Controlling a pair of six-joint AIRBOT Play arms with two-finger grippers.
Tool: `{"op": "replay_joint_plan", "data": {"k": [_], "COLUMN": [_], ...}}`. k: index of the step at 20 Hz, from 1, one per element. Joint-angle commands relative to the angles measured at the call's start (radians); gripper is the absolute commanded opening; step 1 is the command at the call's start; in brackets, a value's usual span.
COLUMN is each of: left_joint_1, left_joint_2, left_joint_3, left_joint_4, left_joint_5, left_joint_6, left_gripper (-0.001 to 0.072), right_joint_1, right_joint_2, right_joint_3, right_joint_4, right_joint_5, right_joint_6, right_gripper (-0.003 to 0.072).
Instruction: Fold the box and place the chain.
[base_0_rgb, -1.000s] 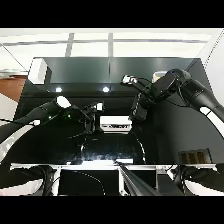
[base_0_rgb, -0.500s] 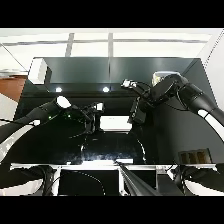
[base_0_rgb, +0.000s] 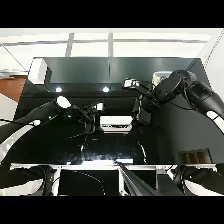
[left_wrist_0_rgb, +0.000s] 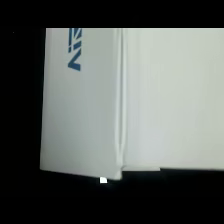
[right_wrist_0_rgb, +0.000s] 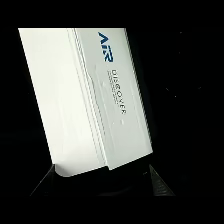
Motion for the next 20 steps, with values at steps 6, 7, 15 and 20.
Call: {"op": "replay_joint_plan", "data": {"k": [6, 7, 15, 20], "left_joint_1": [0.000, 0.000, 0.000, 0.000], "left_joint_2": [0.000, 0.000, 0.000, 0.000], "left_joint_3": [0.000, 0.000, 0.000, 0.000], "left_joint_4": [0.000, 0.000, 0.000, 0.000], "left_joint_5": [0.001, 0.001, 0.002, 0.002], "left_joint_6": [0.000, 0.000, 0.000, 0.000], "left_gripper": [0.0441, 0.0441, 0.0441, 0.0441], "right_joint_1": [0.031, 0.031, 0.031, 0.031], "right_joint_2": [-0.003, -0.006, -0.010, -0.016], "right_joint_3": [-0.048, -0.048, -0.082, -0.124], "right_joint_4": [0.018, 0.018, 0.017, 0.018], "right_joint_5": [0.095, 0.087, 0.066, 0.182], "right_joint_6": [-0.058, -0.058, -0.054, -0.020], "right_gripper": [0.0708, 0.0708, 0.0709, 0.0709]}}
